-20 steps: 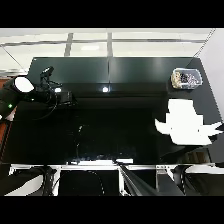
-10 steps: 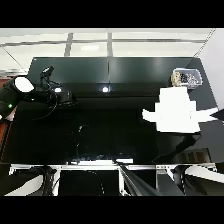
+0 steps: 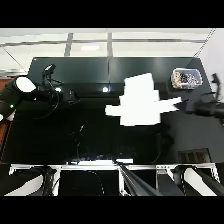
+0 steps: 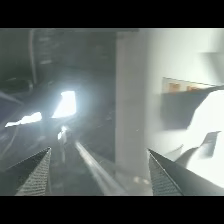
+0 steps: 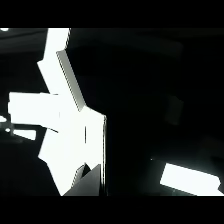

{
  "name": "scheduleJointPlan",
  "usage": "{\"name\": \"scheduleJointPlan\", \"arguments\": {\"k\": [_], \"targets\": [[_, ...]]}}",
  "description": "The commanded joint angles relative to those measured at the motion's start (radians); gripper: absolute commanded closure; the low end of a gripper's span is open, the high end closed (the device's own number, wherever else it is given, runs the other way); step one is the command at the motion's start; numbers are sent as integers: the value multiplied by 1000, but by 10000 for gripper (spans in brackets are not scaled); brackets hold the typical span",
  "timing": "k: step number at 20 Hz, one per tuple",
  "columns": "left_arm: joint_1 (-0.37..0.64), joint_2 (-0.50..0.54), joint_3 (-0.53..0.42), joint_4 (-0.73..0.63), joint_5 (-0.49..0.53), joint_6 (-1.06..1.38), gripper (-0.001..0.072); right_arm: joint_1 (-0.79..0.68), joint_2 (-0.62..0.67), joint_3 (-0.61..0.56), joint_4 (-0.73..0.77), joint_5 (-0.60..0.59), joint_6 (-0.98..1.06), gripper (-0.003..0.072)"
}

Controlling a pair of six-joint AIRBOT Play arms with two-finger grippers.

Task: Fold the box and place the chain.

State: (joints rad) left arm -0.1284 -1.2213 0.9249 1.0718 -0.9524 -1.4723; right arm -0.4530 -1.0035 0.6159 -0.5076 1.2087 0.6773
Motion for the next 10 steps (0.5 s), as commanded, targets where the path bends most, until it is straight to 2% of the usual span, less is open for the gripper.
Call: {"name": "scheduleJointPlan", "arguments": {"k": [1,3,5,8,10], "targets": [[-20,-35,0,-214,35,179,-7,256,78,-164,92,-230,-11,677],[-19,-85,1,-377,27,318,-7,374,78,-198,91,-350,-11,675],[-18,-146,2,-488,-5,413,-7,435,78,-202,90,-412,-10,675],[-19,-256,2,-583,-125,579,-7,445,78,-202,90,-424,-10,675],[-12,-330,2,-659,-171,673,-7,445,78,-202,90,-417,-10,675]]}}
